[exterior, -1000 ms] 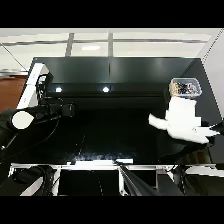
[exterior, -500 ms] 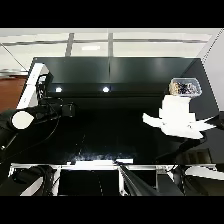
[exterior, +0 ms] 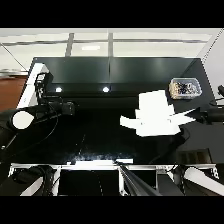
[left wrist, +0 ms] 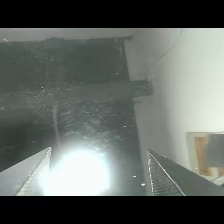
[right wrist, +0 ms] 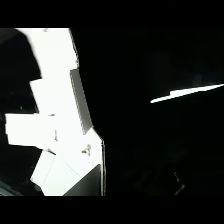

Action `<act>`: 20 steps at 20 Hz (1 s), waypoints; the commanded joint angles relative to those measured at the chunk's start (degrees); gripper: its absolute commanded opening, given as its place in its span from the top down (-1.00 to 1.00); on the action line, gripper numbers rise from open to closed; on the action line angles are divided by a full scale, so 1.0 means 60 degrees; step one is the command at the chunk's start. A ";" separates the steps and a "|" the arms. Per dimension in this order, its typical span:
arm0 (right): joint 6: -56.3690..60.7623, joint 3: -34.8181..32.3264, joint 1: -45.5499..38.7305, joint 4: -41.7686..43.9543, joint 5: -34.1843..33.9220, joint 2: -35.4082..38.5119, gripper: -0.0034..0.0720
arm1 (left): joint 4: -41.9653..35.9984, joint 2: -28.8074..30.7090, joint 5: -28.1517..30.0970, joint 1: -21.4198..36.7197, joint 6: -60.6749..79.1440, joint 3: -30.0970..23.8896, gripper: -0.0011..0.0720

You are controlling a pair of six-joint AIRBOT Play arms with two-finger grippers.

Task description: Fold the box and place the chain.

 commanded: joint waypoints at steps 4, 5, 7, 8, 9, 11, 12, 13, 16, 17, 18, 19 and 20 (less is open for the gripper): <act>0.0466 -0.0954 0.4280 0.2055 -0.1749 0.2452 0.86 | -0.1078 -0.0612 -0.0084 -0.0004 0.0018 0.0000 -0.97; 0.0667 -0.1140 0.5107 0.1628 -0.2659 0.2940 0.86 | -0.1089 -0.0801 -0.0262 0.0029 0.0018 0.0000 -0.96; 0.1410 -0.1789 0.6553 0.0736 -0.4554 0.3934 0.86 | -0.1497 -0.1144 -0.0801 0.0106 0.0357 0.0000 -0.97; 0.1756 -0.2157 0.7056 0.0382 -0.5107 0.4309 0.85 | -0.2036 -0.1297 -0.1129 0.0237 0.1009 0.0000 -0.96; 0.2197 -0.2546 0.7497 0.0004 -0.5515 0.4623 0.85 | -0.2787 -0.1446 -0.1475 0.0459 0.1854 0.0000 -0.96; 0.2601 -0.3289 0.8324 -0.0215 -0.6116 0.4947 0.86 | -0.4437 -0.1668 -0.2029 0.1049 0.3475 0.0000 -0.96; 0.2612 -0.3610 0.8739 -0.0229 -0.6437 0.4976 0.86 | -0.5384 -0.1778 -0.2401 0.1406 0.4473 0.0000 -0.97; 0.2667 -0.3923 0.9213 -0.0178 -0.6885 0.4976 0.85 | -0.6186 -0.1923 -0.2903 0.1749 0.5370 0.0000 -0.96; 0.2240 -0.4422 1.0848 -0.0193 -0.8378 0.4976 0.85 | -0.7067 -0.2674 -0.4688 0.2484 0.7209 0.0000 -0.97; 0.2310 -0.4524 1.1267 -0.0186 -0.8888 0.4976 0.85 | -0.6991 -0.2969 -0.4907 0.2535 0.7315 0.0000 -0.96; 0.2452 -0.4550 1.1522 -0.0186 -0.9133 0.4976 0.85 | -0.6972 -0.3293 -0.5020 0.2528 0.7431 0.0000 -0.96; 0.2619 -0.4546 1.1646 -0.0160 -0.9282 0.4976 0.85 | -0.6998 -0.3603 -0.5122 0.2492 0.7515 0.0000 -0.97; 0.2696 -0.4546 1.1672 -0.0157 -0.9322 0.4976 0.85 | -0.6998 -0.3942 -0.5209 0.2444 0.7697 0.0000 -0.97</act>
